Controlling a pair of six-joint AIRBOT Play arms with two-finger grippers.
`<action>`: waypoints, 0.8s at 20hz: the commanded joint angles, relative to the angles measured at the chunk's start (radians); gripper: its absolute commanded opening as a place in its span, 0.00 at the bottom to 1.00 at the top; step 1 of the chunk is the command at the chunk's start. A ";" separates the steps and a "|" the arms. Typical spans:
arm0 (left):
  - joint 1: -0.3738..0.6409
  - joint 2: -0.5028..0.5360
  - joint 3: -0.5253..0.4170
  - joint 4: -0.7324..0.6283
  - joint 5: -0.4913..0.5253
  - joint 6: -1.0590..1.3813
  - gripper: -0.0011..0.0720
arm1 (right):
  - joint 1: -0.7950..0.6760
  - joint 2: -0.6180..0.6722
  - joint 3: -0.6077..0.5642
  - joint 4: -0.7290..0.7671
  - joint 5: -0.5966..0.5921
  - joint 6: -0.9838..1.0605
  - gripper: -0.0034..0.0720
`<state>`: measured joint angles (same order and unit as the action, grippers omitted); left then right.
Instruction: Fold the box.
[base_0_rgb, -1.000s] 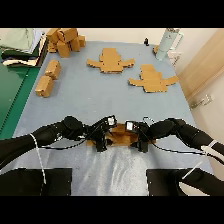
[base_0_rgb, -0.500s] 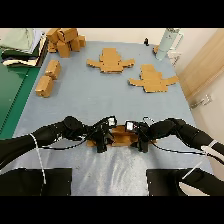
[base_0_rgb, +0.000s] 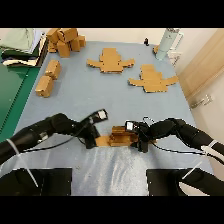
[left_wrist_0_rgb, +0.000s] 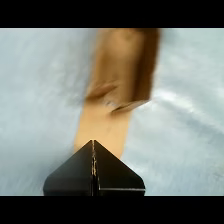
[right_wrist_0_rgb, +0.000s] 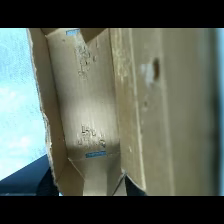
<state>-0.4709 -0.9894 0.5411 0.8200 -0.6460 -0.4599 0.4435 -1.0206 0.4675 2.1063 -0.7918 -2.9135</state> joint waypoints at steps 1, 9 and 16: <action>0.154 0.122 0.001 0.283 -0.126 -0.477 0.03 | 0.000 0.000 0.001 0.000 0.000 0.000 0.67; 0.336 0.103 -0.066 0.140 -0.307 -0.742 0.03 | 0.000 0.000 0.001 0.000 0.000 -0.001 0.67; 0.124 -0.063 -0.086 -0.130 -0.092 -0.702 0.03 | 0.000 0.000 0.001 0.000 0.000 -0.001 0.67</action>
<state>-0.2760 -0.9936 0.4606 0.8200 -0.8268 -1.1797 0.4435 -1.0206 0.4679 2.1059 -0.7914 -2.9143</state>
